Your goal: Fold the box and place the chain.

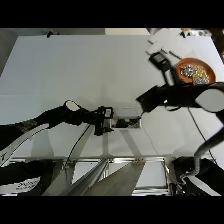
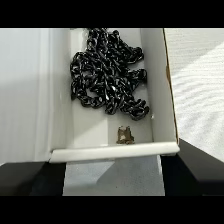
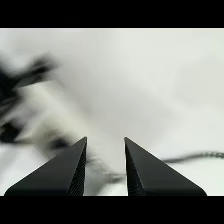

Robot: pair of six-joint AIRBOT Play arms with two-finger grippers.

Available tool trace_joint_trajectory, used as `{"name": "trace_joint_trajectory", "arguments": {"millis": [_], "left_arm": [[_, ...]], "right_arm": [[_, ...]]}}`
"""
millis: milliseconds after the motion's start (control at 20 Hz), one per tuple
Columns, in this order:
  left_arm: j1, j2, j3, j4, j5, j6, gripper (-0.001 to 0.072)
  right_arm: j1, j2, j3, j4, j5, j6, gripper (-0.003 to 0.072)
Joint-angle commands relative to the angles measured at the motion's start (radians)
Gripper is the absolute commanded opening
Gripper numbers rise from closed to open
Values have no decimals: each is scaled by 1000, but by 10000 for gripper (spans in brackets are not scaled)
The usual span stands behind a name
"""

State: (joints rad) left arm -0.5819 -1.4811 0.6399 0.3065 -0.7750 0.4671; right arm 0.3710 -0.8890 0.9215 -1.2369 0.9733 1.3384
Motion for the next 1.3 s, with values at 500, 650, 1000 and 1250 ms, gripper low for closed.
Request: {"name": "trace_joint_trajectory", "arguments": {"millis": [500, 650, 1000, 1250], "left_arm": [[1, 1, 0, 0, 0, 0, 12], [1, 1, 0, 0, 0, 0, 12], [1, 1, 0, 0, 0, 0, 12], [1, 1, 0, 0, 0, 0, 12]], "right_arm": [[-309, -451, 30, -243, -143, 105, 340], [-309, -525, 30, -246, -133, 114, 340], [-309, -560, 29, -337, -137, 188, 338], [-309, -582, 27, -337, -140, 200, 310]]}}
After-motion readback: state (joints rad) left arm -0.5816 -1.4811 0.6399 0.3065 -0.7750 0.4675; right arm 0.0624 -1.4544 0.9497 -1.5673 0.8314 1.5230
